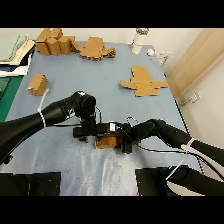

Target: Fold the box.

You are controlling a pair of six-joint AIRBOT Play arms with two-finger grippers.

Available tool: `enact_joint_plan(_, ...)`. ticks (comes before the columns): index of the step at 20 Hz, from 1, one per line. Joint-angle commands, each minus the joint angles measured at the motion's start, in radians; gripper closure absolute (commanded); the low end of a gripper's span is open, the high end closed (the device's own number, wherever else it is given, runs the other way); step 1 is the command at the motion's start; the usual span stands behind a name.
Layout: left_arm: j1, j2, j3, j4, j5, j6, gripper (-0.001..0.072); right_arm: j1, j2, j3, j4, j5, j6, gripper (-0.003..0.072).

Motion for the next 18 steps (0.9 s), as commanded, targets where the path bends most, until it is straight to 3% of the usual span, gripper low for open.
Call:
enact_joint_plan(1,0.069,0.001,0.013,-0.081,-0.074,0.106,0.0255,0.000,0.001,0.000,0.000,0.000,0.000,0.0180)
enact_joint_plan(6,0.197,0.001,0.013,-0.238,-0.124,0.288,0.0256,0.000,0.001,0.000,0.000,0.000,0.000,0.0180)
enact_joint_plan(10,0.306,0.001,0.013,-0.229,-0.136,0.560,0.0259,0.000,0.001,0.000,0.000,0.000,0.000,0.0180)
enact_joint_plan(11,0.327,0.000,0.013,-0.225,-0.133,0.665,0.0416,0.000,0.001,0.000,0.000,0.000,0.000,0.0180)
enact_joint_plan(12,0.344,0.000,0.013,-0.222,-0.126,0.799,0.0687,0.000,0.001,0.000,0.000,0.000,0.000,0.0180)
enact_joint_plan(15,0.363,0.000,0.013,-0.186,-0.082,1.138,0.0696,0.000,0.001,0.000,0.000,0.000,0.000,0.0180)
enact_joint_plan(18,0.348,0.001,0.012,-0.108,-0.023,1.326,0.0697,0.000,0.001,0.000,0.000,0.000,0.000,0.0180)
